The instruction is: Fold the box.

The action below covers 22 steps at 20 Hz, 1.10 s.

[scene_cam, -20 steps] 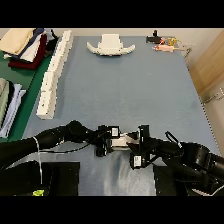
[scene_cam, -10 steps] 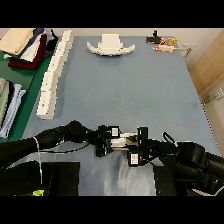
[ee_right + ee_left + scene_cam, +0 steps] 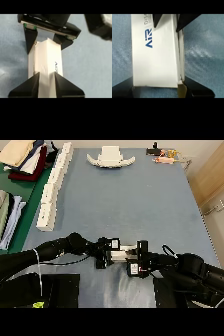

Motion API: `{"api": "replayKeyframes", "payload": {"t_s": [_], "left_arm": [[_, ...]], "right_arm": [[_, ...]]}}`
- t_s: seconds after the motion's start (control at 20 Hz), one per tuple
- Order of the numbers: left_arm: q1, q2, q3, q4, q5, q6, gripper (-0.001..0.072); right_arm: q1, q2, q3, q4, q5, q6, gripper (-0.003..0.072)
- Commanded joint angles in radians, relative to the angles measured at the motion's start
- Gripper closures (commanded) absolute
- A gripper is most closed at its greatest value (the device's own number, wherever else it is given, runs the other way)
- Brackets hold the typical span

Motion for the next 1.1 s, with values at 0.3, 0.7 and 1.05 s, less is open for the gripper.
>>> {"api": "replayKeyframes", "payload": {"t_s": [0.3, 0.7, 1.05], "left_arm": [[0.000, 0.000, 0.000, -0.001, 0.003, -0.001, 0.0113], [0.000, 0.000, 0.000, -0.001, 0.003, -0.001, 0.0113], [0.000, 0.000, 0.000, -0.001, 0.003, -0.001, 0.0113]], "right_arm": [[0.000, 0.040, 0.010, 0.033, -0.045, 0.001, 0.0391], [0.000, 0.105, 0.015, 0.034, -0.038, 0.159, 0.0406], [-0.045, 0.050, -0.041, 0.126, 0.109, 0.830, 0.0685]]}}
